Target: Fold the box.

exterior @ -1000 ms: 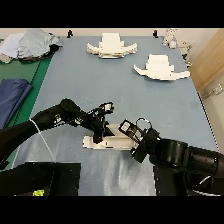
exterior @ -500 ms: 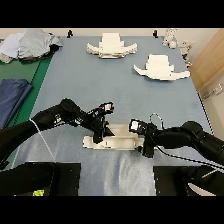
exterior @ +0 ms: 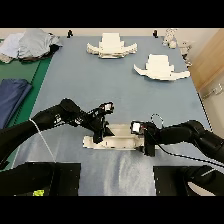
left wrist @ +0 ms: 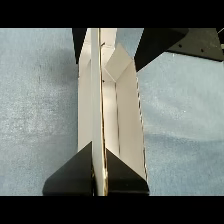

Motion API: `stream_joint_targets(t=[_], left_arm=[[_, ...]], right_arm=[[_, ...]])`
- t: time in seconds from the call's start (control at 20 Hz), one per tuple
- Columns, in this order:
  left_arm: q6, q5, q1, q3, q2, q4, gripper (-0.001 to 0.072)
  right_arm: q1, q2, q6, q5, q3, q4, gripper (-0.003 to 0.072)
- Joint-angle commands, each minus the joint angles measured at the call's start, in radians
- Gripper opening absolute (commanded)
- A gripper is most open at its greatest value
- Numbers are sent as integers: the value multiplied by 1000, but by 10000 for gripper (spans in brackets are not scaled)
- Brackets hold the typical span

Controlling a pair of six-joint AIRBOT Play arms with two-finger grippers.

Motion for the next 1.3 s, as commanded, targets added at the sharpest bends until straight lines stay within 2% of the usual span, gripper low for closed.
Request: stream_joint_targets(t=[0.0,0.3,0.5,0.95,1.0,1.25], left_arm=[[0,0,0,0,-1,0,15],[0,0,-1,0,-1,0,15],[0,0,-1,0,-1,0,15],[0,0,-1,0,-1,0,15],[0,0,-1,0,-1,0,15],[0,0,-1,0,-1,0,14]], right_arm=[[-3,-18,-42,-11,-5,11,713],[-4,-117,-138,39,-5,91,713],[-43,-167,-138,18,-5,132,713],[-91,-131,-217,-27,-11,169,686],[-91,-130,-217,-36,-16,172,637],[-89,-115,-261,-34,-26,195,629]])
